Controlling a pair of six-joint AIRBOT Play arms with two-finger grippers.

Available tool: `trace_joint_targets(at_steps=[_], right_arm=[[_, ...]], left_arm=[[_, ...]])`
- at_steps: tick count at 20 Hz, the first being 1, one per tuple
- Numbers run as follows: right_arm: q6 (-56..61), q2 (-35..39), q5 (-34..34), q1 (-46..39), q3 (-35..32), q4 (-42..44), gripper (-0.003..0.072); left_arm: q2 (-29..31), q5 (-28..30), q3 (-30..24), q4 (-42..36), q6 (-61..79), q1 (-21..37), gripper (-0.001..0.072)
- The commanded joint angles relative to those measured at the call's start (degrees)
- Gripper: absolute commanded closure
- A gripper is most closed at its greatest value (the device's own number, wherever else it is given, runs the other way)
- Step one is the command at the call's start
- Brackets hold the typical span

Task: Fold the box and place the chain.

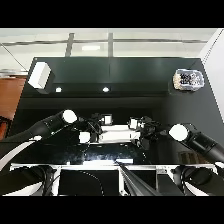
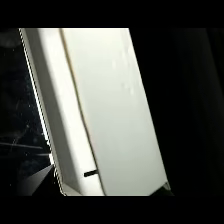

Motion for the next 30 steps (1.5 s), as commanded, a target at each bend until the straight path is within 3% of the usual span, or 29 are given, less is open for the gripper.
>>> trace_joint_targets(at_steps=[1,3,9,15,17,18,30], right_arm=[[-4.3,-0.9,0.6,-1.3,0.0,8.3,-0.0007],[-5.1,-2.6,4.4,-1.4,-0.2,9.0,-0.0007],[-15.2,-4.4,-0.6,-1.4,-3.5,9.7,-0.0007],[-21.8,-7.5,-1.2,-1.4,-3.6,14.1,-0.0006],[-22.4,-8.2,-2.0,-1.4,-3.6,14.1,-0.0005],[-22.4,-8.3,-2.1,-1.4,-3.6,14.0,0.0041],[-22.4,-9.7,-2.2,-1.4,-3.6,13.3,0.0041]], left_arm=[[0.0,0.0,0.0,0.0,0.0,0.0,0.0682],[0.0,0.0,0.0,0.0,0.0,0.0,0.0682],[0.0,0.0,0.0,0.0,0.0,0.0,0.0683],[0.0,0.2,0.0,0.0,0.0,0.0,0.0683],[0.0,0.2,0.0,0.0,0.0,0.0,0.0683],[0.0,0.2,0.0,0.0,0.0,0.0,0.0683],[0.0,0.2,0.0,0.0,0.0,0.0,0.0682]])
